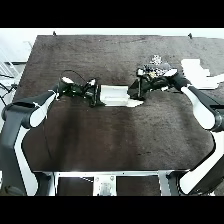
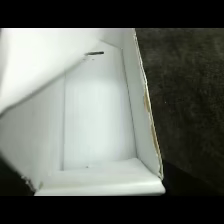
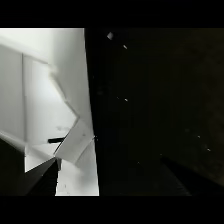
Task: Fold the box and place the chain.
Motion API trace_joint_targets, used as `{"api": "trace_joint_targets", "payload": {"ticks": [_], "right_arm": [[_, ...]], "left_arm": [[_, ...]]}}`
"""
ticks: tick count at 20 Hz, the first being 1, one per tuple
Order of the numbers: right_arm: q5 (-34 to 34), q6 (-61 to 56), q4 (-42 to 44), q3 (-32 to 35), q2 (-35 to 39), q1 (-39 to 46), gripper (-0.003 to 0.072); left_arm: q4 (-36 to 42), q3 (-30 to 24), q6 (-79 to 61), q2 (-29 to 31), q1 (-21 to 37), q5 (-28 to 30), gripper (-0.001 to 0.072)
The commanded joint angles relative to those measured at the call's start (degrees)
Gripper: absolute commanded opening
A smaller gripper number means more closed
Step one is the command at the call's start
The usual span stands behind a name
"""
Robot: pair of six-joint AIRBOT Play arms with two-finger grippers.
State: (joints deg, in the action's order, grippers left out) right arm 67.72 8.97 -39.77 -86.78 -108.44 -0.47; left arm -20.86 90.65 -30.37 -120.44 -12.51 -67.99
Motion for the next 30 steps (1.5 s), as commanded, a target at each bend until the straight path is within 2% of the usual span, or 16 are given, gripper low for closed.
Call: {"api": "trace_joint_targets", "payload": {"ticks": [1,4,5,6,7,8,12,16,23,30], "right_arm": [[5.6,-4.0,-0.3,0.0,3.6,1.8,0.0720],[12.5,-7.5,1.4,0.0,4.4,1.4,0.0699],[14.1,-7.5,1.4,0.0,4.4,0.8,0.0520],[15.5,-7.5,1.4,0.0,4.4,0.2,0.0249],[17.2,-7.5,1.4,0.0,4.4,-0.3,0.0062],[18.6,-7.5,1.5,0.0,4.4,-0.9,0.0012],[17.4,-7.5,6.7,0.2,4.4,-3.6,0.0011],[7.8,-7.5,18.5,0.2,4.2,-4.1,0.0011],[-7.0,-11.0,19.4,0.2,0.3,-4.4,0.0010],[-8.6,-12.0,19.4,0.2,-4.7,-4.4,0.0011]], "left_arm": [[0.3,0.0,0.1,0.0,0.1,0.4,0.0461],[0.3,0.0,0.1,0.0,0.1,0.5,0.0461],[0.3,0.0,0.1,0.0,0.1,0.5,0.0462],[0.3,0.0,0.1,0.0,0.1,0.5,0.0461],[0.3,0.0,0.0,0.0,0.1,0.5,0.0461],[0.3,0.0,0.1,0.0,0.1,0.5,0.0461],[0.3,0.0,0.1,0.0,0.1,0.5,0.0461],[0.3,0.0,0.1,0.0,0.1,0.5,0.0462],[0.3,0.0,0.1,0.0,0.1,0.5,0.0462],[0.3,0.0,0.1,0.0,0.1,0.5,0.0461]]}}
